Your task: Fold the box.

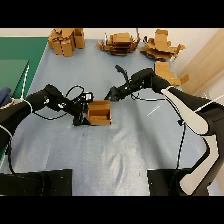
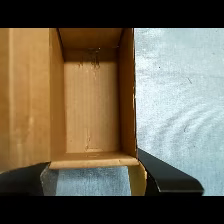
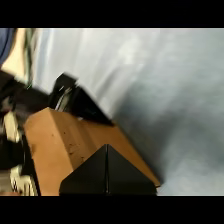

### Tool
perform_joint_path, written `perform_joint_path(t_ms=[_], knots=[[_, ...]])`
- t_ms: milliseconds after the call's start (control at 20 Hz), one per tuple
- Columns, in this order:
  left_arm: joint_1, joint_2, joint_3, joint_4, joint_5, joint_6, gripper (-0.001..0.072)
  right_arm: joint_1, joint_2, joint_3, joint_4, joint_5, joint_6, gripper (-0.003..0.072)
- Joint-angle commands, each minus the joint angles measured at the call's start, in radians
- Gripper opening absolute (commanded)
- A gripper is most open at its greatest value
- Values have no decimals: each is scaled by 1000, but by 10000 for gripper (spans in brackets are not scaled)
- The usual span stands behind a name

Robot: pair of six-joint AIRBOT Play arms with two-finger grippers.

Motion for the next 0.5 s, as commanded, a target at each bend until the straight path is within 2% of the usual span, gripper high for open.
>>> perform_joint_path(t_ms=[0,200,450], knots=[[0,0,0,0,0,-15,68,31,0,41,32,-193,-280,6],[0,0,0,0,0,-45,68,65,54,28,-23,-96,-307,6],[0,0,0,0,-8,-45,68,89,167,-172,39,122,-393,6]])
